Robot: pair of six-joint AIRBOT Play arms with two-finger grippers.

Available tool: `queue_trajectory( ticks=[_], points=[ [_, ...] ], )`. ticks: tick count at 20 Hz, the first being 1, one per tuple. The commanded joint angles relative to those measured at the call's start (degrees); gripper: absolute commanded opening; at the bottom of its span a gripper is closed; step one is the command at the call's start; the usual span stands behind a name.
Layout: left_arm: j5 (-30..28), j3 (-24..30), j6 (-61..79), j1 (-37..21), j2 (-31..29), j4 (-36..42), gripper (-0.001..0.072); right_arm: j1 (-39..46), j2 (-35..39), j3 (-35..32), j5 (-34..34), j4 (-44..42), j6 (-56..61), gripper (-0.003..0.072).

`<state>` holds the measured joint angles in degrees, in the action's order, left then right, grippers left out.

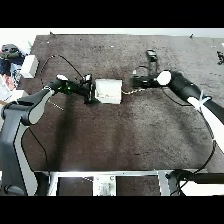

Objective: Fold the box and place the chain.

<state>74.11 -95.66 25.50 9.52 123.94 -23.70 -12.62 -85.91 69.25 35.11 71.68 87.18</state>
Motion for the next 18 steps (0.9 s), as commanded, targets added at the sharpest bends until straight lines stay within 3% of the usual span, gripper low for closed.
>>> queue_trajectory(
  ticks=[1,4,7,12,13,14,18],
  points=[
    [0.0,0.0,0.0,0.0,0.0,0.0,0.0354,9.7,-0.8,-3.7,-1.9,1.8,5.1,0.0341],
    [0.0,0.0,0.0,0.0,0.0,0.0,0.0354,14.2,-5.4,-4.5,-4.6,-0.8,7.8,0.0340],
    [0.0,0.0,0.0,0.0,0.0,0.0,0.0354,14.3,-10.0,-4.2,-12.4,-8.4,6.1,0.0340],
    [0.0,0.0,0.0,0.0,0.0,0.0,0.0354,13.1,-16.2,2.7,-15.4,-9.4,6.2,0.0337],
    [0.0,0.0,0.0,0.0,0.0,0.0,0.0354,13.1,-17.4,4.1,-15.5,-9.4,7.0,0.0206],
    [0.0,0.0,0.0,0.0,0.0,0.0,0.0354,13.1,-17.7,4.7,-15.4,-9.4,7.0,0.0010],
    [0.0,0.0,0.0,0.0,0.0,0.0,0.0354,11.3,-13.2,4.6,-8.4,-9.8,3.6,0.0012]
  ],
)
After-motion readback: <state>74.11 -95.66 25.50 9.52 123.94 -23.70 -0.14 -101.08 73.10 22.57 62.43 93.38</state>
